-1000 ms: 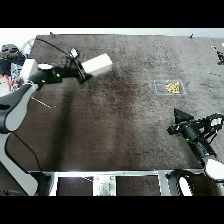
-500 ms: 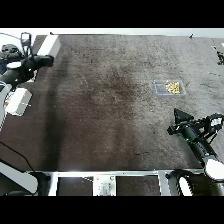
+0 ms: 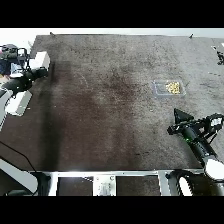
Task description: Fold the box and place the chain.
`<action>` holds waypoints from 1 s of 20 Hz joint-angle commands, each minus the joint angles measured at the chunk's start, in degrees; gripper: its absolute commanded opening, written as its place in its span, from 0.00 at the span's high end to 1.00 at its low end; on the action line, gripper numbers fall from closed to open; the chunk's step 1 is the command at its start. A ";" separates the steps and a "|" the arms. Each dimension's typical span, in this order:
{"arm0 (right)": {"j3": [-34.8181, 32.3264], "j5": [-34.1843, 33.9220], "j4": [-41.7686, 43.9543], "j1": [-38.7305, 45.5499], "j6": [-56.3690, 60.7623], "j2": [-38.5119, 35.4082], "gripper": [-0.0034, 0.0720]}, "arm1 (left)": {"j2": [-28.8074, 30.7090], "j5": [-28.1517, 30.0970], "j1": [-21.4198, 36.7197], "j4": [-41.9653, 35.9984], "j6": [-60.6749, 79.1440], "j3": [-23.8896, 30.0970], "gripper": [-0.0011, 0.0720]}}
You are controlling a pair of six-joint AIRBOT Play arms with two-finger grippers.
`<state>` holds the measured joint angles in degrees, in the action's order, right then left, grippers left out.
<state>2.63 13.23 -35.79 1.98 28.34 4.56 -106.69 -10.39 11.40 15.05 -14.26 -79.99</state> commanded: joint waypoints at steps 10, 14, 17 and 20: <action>-0.02 0.00 0.02 -0.02 0.00 -0.04 0.94 | -6.60 1.97 0.13 1.68 2.14 0.11 0.97; -0.02 0.00 0.02 -0.02 -0.02 -0.02 0.94 | -6.23 1.27 0.13 1.68 2.78 -0.87 0.60; -0.02 -0.02 0.00 0.00 -0.02 -0.02 0.94 | -5.18 -0.07 0.13 1.70 2.73 -2.51 0.02; -0.02 -0.07 0.00 0.00 -0.02 -0.02 0.94 | -2.12 0.39 0.13 1.70 2.71 -2.49 0.02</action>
<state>2.63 13.21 -35.79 1.98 28.34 4.56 -110.83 -9.87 11.51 16.80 -11.68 -82.08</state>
